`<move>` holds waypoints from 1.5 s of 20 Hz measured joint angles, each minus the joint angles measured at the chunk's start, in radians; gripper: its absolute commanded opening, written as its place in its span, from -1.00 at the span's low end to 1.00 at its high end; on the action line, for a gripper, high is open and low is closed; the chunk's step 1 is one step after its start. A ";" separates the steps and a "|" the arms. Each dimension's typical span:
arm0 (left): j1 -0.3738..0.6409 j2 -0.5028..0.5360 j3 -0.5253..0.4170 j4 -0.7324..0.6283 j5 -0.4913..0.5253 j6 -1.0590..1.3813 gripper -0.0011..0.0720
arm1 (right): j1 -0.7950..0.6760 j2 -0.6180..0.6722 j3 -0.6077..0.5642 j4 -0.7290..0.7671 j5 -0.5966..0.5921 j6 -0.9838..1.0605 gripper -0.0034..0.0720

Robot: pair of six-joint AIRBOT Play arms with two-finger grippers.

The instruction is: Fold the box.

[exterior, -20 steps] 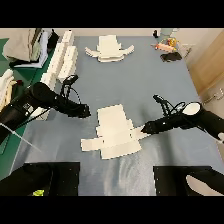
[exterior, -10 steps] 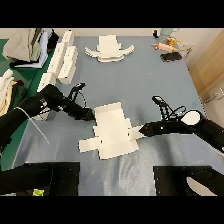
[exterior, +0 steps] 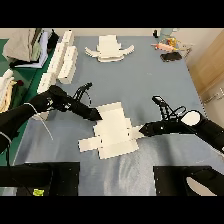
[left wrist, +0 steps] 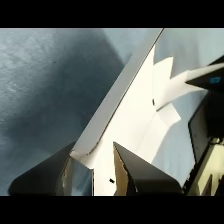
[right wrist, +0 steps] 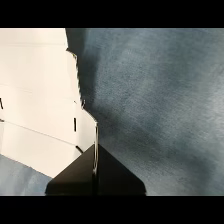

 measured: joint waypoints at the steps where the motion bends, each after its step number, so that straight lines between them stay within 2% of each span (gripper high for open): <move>1: 0.000 -0.010 0.002 -0.011 -0.016 0.021 0.05 | 0.000 0.000 0.000 0.000 0.000 0.000 -0.91; 3: 0.000 -0.023 0.003 -0.023 -0.040 0.054 -0.02 | 0.000 0.000 0.000 0.000 0.000 0.000 -0.91; 8: 0.000 -0.035 0.011 -0.046 -0.064 0.111 -0.02 | 0.000 0.000 0.000 0.000 0.003 0.000 -0.91; 18: 0.000 -0.037 0.025 -0.040 -0.026 0.141 0.00 | 0.000 0.000 0.000 -0.011 0.022 0.000 -0.91; 19: 0.000 -0.037 0.025 -0.039 -0.027 0.143 -0.06 | 0.000 0.000 0.000 -0.013 0.022 0.000 -0.90; 20: 0.000 -0.037 0.025 -0.038 -0.033 0.145 -0.48 | 0.000 0.000 0.000 -0.016 0.022 0.000 -0.91; 21: 0.000 -0.037 0.025 -0.038 -0.039 0.149 -0.68 | 0.000 0.000 0.000 -0.019 0.022 0.000 -0.91; 30: -0.001 -0.037 0.025 -0.041 -0.113 0.172 -0.65 | 0.000 0.000 0.000 -0.024 0.007 -0.001 -0.91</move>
